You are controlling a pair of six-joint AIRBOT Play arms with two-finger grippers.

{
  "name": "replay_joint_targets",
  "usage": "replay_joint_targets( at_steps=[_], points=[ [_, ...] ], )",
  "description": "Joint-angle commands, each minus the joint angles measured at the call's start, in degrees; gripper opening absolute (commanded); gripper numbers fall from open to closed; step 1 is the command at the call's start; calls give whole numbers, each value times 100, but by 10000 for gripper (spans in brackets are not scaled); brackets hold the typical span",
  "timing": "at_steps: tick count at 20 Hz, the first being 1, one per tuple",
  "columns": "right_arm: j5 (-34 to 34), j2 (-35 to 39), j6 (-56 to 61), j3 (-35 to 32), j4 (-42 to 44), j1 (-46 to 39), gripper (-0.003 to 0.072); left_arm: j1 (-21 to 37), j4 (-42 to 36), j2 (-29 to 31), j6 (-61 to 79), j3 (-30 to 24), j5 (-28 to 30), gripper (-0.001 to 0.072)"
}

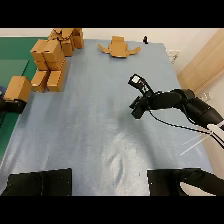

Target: Fold the box.

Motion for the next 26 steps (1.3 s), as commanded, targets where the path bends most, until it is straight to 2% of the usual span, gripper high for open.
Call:
replay_joint_targets(
  at_steps=[1,3,7,10,15,22,25,26],
  points=[
    [9,7,22,-13,11,-4,6,-236,-186,-1331,-4,1250,-542,7],
    [11,7,26,-13,22,-4,7,-448,-127,-2004,-26,1989,-501,7],
    [7,7,28,-13,157,-4,6,-809,684,-3300,-839,3499,-448,8],
    [7,4,114,-13,162,-4,7,-863,734,-4024,-1189,4172,-640,8],
    [11,-7,201,-13,162,-4,7,-984,758,-4507,-1152,4391,-562,10],
    [7,-7,221,-15,251,-4,7,-1158,804,-4594,-1021,4398,-396,14],
    [4,-7,258,-17,249,-4,6,-1158,800,-4592,-1021,4459,-575,16],
    [9,-7,260,-24,247,-4,7,-1158,800,-4592,-1019,4503,-678,47]
  ],
)
